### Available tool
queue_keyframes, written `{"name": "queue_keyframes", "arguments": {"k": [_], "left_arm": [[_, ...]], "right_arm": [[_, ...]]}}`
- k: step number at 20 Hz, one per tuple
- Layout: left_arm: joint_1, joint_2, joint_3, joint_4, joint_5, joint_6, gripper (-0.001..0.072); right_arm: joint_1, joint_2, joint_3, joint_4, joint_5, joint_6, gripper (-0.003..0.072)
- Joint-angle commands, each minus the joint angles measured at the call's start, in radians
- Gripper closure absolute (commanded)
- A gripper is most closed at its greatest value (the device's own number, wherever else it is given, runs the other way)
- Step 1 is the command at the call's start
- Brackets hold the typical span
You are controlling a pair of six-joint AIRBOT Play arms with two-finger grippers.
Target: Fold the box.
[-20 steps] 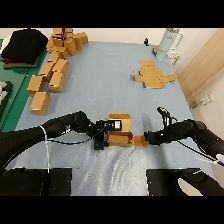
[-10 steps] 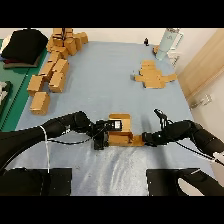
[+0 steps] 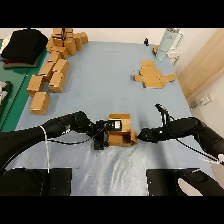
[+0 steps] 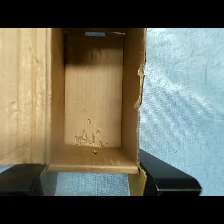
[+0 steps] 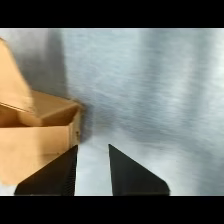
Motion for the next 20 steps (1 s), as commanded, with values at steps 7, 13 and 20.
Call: {"name": "queue_keyframes", "arguments": {"k": [7,13,20], "left_arm": [[0.000,0.000,0.001,0.000,0.000,0.000,0.0298],[0.000,0.000,0.001,0.000,0.000,0.000,0.0298],[0.000,0.000,0.001,0.000,0.000,0.000,0.0298]], "right_arm": [[0.121,-0.006,0.012,0.060,0.094,0.001,0.0388],[0.121,-0.005,0.012,-0.005,0.091,0.060,0.0389],[0.121,0.016,0.018,-0.113,0.066,0.144,0.0389]]}}
